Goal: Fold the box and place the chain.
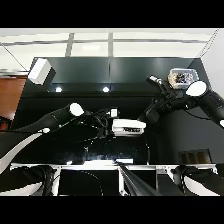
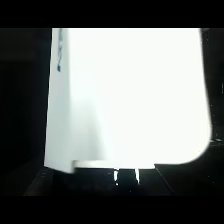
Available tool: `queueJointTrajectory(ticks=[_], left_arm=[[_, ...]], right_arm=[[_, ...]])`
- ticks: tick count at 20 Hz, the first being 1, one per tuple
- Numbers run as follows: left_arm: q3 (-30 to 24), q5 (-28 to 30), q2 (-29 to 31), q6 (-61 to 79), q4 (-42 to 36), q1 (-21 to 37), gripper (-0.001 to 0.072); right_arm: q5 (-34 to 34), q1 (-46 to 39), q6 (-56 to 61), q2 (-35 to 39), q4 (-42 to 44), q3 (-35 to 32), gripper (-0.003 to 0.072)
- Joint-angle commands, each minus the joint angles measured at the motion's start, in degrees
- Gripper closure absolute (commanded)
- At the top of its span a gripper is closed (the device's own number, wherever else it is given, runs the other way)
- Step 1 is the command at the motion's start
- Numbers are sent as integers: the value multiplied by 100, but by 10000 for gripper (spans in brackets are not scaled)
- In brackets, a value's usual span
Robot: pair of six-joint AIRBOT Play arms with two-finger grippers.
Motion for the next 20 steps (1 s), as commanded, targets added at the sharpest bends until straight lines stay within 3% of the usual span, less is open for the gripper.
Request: queueJointTrajectory(ticks=[1, 6, 11, 16, 17, 18, 20], left_arm=[[-4, -15, 2, -2, -24, -2, 345], [-4, -15, 2, -2, -50, -2, 345], [-4, -13, 2, -2, -50, -2, 345], [-4, -11, 2, -2, -50, -2, 345], [-4, -11, 2, -2, -50, -2, 345], [-4, -13, 2, -2, -50, -2, 345], [-4, -13, 2, -2, -50, -2, 345]], right_arm=[[702, 7, -715, -26, -155, -13, 95], [767, 7, -833, 289, -468, -17, 94], [-483, 271, -1700, 470, -319, -470, 95], [-588, 610, -1770, 459, -306, -501, 95], [-566, 632, -1770, 459, -302, -501, 141], [-487, 654, -1770, 459, -297, -501, 277], [-409, 704, -1770, 459, -304, -503, 281]])
